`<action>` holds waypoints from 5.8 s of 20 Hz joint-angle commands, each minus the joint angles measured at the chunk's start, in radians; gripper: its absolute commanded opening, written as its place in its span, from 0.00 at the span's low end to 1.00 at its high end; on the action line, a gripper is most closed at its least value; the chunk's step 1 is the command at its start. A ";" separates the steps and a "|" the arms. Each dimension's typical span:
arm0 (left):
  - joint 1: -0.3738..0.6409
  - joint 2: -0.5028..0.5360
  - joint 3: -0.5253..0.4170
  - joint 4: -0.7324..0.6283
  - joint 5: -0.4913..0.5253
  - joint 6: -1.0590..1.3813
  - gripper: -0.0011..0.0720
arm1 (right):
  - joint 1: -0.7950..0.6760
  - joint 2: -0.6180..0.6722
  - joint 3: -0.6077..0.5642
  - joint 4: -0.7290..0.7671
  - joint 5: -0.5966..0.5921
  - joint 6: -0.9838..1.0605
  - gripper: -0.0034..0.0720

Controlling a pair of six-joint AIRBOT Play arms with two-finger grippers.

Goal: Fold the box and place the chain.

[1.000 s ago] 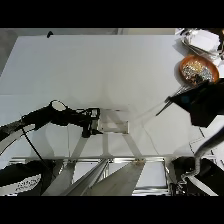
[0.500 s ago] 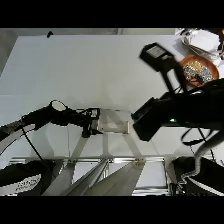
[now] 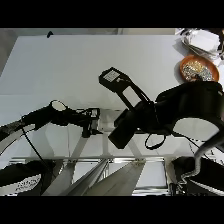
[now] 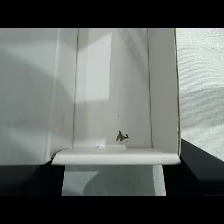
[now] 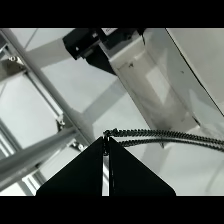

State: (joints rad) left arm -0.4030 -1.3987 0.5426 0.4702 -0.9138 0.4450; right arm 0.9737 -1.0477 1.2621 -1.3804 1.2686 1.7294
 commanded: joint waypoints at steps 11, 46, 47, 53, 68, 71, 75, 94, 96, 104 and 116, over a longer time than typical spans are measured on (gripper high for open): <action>0.000 0.001 0.000 -0.002 0.000 0.000 0.39 | 0.008 -0.149 -0.184 -0.042 -0.312 -0.002 0.06; 0.000 0.001 0.000 -0.002 -0.003 0.000 0.39 | -0.601 0.145 -0.335 -0.188 -0.084 0.015 0.33; 0.000 0.001 0.000 -0.002 -0.003 0.000 0.39 | -0.640 0.134 -0.335 -0.212 -0.083 0.015 0.33; 0.000 0.001 0.000 -0.002 -0.003 0.000 0.39 | -0.841 -0.066 -0.335 -0.239 -0.023 -0.011 0.44; 0.000 0.001 0.000 -0.002 -0.003 0.000 0.39 | -0.851 -0.347 -0.335 -0.231 -0.200 0.055 0.43; 0.000 0.001 0.000 -0.002 -0.003 0.000 0.39 | -0.851 -0.361 -0.335 -0.232 -0.242 0.081 0.43; 0.000 0.001 0.000 -0.002 -0.003 0.000 0.39 | -0.851 -0.367 -0.335 -0.232 -0.251 0.082 0.43; 0.000 0.001 0.000 -0.002 -0.003 0.000 0.39 | -0.850 -0.401 -0.336 -0.230 -0.234 0.095 0.06; 0.000 0.001 0.000 -0.002 -0.003 0.000 0.39 | -0.850 -0.376 -0.336 -0.231 -0.213 0.090 0.06; 0.000 0.001 0.000 -0.002 -0.003 0.000 0.39 | -0.850 0.011 -0.336 -0.159 -0.141 -0.024 0.06; 0.000 0.001 0.000 -0.002 -0.003 0.000 0.39 | -0.850 0.616 -0.336 0.406 -0.104 -0.292 0.06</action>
State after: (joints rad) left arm -0.4030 -1.3987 0.5426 0.4679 -0.9165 0.4450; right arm 0.1230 -0.5346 0.9257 -1.1187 1.1564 1.4929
